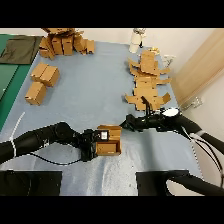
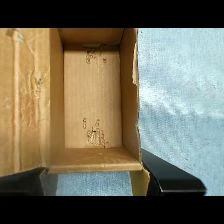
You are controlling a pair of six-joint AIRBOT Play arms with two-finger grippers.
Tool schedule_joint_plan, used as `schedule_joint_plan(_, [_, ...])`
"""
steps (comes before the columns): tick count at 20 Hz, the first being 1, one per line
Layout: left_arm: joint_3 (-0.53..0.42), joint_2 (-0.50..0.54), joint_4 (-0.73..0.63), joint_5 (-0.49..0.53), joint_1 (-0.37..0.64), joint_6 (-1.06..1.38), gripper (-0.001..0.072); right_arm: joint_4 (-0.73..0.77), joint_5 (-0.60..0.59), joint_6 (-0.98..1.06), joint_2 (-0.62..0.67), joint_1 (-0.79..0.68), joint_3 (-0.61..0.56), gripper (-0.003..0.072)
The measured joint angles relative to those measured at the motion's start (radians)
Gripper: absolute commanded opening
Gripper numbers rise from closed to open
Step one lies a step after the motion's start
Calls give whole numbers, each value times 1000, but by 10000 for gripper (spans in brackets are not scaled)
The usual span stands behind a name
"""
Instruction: Fold the box.
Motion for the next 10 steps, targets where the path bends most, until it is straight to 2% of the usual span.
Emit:
schedule_joint_plan(3, [0, 0, 0, 0, 0, 0, 597, 194, 176, -262, -105, -14, 0, 1])
schedule_joint_plan(5, [0, 0, 0, 0, 0, 0, 597, 254, 273, -378, -124, -16, -1, 2])
schedule_joint_plan(7, [0, 0, 0, 0, 0, 0, 597, 274, 339, -455, -109, -10, -1, 1])
schedule_joint_plan(10, [0, 0, 0, 0, 0, 0, 596, 226, 384, -502, -52, 40, -4, 1])
